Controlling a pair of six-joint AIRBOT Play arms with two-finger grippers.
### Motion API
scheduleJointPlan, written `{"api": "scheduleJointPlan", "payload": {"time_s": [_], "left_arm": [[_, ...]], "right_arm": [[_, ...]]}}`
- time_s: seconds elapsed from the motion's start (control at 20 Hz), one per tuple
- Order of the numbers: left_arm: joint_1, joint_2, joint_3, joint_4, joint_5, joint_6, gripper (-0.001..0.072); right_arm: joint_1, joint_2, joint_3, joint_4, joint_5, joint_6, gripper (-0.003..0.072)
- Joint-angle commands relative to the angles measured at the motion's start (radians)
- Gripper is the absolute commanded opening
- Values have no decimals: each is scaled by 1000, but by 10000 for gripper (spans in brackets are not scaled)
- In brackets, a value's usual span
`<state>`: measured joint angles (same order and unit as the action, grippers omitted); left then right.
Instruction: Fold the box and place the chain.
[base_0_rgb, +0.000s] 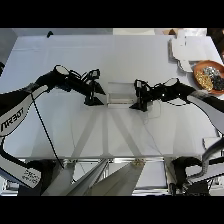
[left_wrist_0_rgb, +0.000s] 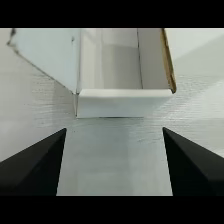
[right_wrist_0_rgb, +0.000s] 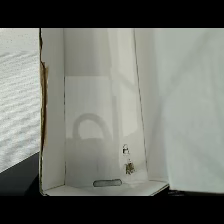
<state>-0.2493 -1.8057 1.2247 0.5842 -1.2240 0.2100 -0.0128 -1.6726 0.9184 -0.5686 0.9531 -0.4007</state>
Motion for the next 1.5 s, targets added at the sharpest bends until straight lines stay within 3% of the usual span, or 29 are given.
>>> {"api": "scheduleJointPlan", "payload": {"time_s": [0.0, 0.4, 1.45], "left_arm": [[-22, -3, 14, 16, 2, -5, 700], [-43, 16, 14, 15, 87, 49, 701], [-61, 33, 13, 19, 86, 53, 698]], "right_arm": [[0, 1, 0, 0, 0, 0, 398], [0, 1, 0, 0, 0, 0, 398], [0, 1, 0, 0, 0, 0, 398]]}}
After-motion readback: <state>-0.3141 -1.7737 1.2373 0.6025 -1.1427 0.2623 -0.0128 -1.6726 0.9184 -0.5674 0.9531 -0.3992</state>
